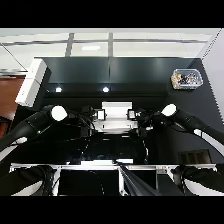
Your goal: Fold the box and place the chain.
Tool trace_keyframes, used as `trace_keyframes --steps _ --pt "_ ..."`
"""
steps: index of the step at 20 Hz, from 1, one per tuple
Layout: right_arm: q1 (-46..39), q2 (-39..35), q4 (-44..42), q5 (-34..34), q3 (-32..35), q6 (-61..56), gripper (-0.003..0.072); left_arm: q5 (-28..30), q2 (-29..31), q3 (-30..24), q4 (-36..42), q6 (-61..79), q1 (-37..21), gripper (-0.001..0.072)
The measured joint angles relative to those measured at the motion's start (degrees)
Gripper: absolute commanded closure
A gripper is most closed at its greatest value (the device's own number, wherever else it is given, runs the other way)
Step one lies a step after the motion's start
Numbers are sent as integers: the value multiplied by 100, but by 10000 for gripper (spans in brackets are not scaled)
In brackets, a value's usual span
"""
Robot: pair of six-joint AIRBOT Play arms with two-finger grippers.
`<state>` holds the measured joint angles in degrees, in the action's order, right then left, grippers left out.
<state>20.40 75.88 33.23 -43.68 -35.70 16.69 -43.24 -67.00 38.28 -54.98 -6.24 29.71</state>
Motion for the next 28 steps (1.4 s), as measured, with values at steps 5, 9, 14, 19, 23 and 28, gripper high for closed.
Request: trace_keyframes --steps 5,9,14,19,23,28 --pt "0 0 0 0 0 0 207 -44 -72 0 98 -17 11 221" --pt "0 0 0 -2 0 0 207 66 -238 0 472 -15 13 375" --pt "0 0 2 -2 0 2 207 111 -345 0 1012 0 13 504" --pt "0 0 4 -7 0 4 207 170 -542 -7 1650 2 17 505" --pt "0 0 2 -4 0 4 207 199 -772 -7 2168 46 17 509" --pt "0 0 2 -4 0 4 207 214 -874 -7 2374 68 17 674"
